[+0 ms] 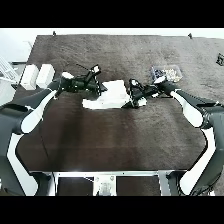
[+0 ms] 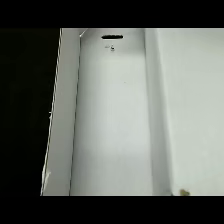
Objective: Fold the box and place the chain.
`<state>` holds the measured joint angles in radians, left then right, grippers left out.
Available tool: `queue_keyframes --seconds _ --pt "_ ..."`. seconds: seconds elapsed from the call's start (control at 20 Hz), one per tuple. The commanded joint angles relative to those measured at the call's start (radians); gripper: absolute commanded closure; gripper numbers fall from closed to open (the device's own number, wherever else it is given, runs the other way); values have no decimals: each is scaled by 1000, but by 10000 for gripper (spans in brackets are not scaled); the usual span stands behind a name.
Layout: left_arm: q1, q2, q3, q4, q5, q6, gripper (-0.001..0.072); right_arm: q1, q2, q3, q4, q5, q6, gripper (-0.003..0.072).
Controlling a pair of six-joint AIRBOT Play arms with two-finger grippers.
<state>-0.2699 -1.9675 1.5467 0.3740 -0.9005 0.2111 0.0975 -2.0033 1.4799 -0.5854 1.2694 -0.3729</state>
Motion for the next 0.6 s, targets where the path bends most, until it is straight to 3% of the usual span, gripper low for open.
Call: queue_keyframes --seconds 0.0,0.3,0.4,0.5,0.55 --pt "-14 -1 1 38 27 -5 691 0 0 0 1 0 -2 94" --pt "10 32 9 32 21 0 688 0 0 0 1 0 -2 94" --pt "32 48 34 31 -55 1 683 0 0 0 1 0 -2 93" --pt "62 55 72 30 -179 4 212 0 0 0 1 0 -2 94" --pt "79 56 92 30 -246 -3 167 0 0 0 1 0 -2 94"
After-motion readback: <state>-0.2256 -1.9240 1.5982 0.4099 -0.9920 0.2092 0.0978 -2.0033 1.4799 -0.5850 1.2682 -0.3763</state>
